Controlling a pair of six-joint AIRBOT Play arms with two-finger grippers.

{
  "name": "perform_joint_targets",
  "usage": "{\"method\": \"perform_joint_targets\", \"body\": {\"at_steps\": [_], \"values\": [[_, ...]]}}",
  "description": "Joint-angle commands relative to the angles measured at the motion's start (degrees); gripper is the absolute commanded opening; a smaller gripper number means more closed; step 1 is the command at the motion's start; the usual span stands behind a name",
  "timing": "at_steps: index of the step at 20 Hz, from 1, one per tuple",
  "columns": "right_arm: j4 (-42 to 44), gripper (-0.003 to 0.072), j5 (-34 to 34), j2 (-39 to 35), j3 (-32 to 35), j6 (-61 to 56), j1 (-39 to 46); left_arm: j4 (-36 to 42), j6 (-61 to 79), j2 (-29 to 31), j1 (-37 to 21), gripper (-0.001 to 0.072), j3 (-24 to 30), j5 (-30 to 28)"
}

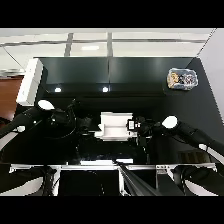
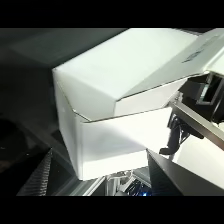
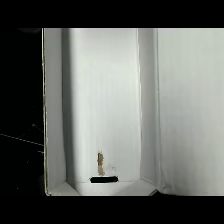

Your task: Fold the box and place the chain.

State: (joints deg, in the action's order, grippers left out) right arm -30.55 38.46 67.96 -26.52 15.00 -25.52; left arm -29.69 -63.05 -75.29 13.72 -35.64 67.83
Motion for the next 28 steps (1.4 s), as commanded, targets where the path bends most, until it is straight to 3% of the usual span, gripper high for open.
{"method": "perform_joint_targets", "body": {"at_steps": [1,2,3,8,13,24,25,26,28], "values": [[0.04,0.0417,0.02,0.04,-0.02,0.0,0.0,1.2,-2.34,-0.04,2.58,0.0611,-0.11,-1.6],[0.04,0.0417,0.02,0.04,-0.02,0.0,0.0,0.74,-4.87,-0.02,3.1,0.0527,-0.11,-1.4],[0.04,0.0417,0.02,0.04,-0.02,0.0,0.0,0.31,-7.26,-0.02,3.37,0.0501,-0.11,-1.4],[0.04,0.0416,0.02,0.04,-0.02,0.0,0.0,-0.26,-8.41,0.07,5.11,0.0501,-2.64,-2.12],[0.04,0.0417,0.0,0.04,-0.02,0.0,0.0,-13.35,-21.55,0.04,10.03,0.0501,-8.87,-3.34],[0.04,0.0416,0.0,0.04,-0.02,0.0,0.0,-26.29,-36.68,0.0,19.1,0.0482,-14.75,-6.56],[0.04,0.0416,0.0,0.04,-0.02,0.0,0.0,-26.27,-36.92,0.0,19.41,0.0439,-14.75,-6.67],[0.04,0.0417,0.0,0.04,-0.02,0.0,0.0,-26.53,-37.66,-0.02,19.63,0.0342,-14.75,-6.88],[0.04,0.0417,0.0,0.04,-0.02,0.0,0.0,-26.71,-38.8,-0.02,20.55,0.0337,-14.75,-7.96]]}}
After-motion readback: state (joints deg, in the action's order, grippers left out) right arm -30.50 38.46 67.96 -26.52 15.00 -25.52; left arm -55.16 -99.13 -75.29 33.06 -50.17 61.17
